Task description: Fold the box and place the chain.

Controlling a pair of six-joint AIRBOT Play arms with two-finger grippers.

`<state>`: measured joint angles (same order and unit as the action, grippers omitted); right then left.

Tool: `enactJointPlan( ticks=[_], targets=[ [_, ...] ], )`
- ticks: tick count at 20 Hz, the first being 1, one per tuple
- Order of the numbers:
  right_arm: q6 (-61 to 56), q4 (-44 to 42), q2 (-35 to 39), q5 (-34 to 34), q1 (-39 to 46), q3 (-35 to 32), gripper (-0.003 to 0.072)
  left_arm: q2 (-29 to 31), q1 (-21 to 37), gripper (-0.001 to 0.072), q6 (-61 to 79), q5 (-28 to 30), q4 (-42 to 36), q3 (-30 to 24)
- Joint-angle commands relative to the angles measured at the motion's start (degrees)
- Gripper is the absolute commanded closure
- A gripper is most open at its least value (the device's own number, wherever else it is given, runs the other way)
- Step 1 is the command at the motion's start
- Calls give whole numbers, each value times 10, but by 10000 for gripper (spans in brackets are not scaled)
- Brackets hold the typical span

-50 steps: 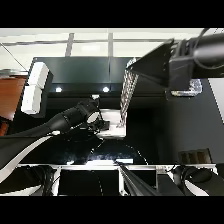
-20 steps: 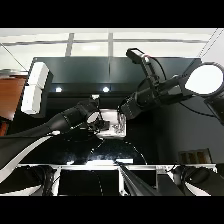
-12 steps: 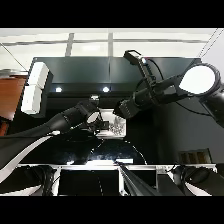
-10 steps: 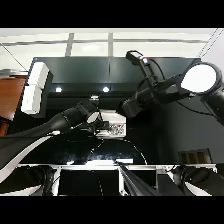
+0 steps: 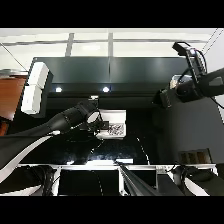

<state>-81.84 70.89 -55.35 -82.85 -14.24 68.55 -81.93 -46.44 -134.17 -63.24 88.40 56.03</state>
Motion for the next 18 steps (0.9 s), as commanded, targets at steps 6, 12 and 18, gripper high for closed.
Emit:
enactJointPlan(
  ticks=[6,12,18],
  targets=[
    [-18,10,22,-14,17,-64,-21,3,0,488,-2,-5,-54,10],
    [-18,-4,42,-17,17,-67,-20,70,12,1,97,-35,-37,12],
    [-17,12,101,-22,17,-68,-20,234,73,1,392,-159,10,8]
  ],
)
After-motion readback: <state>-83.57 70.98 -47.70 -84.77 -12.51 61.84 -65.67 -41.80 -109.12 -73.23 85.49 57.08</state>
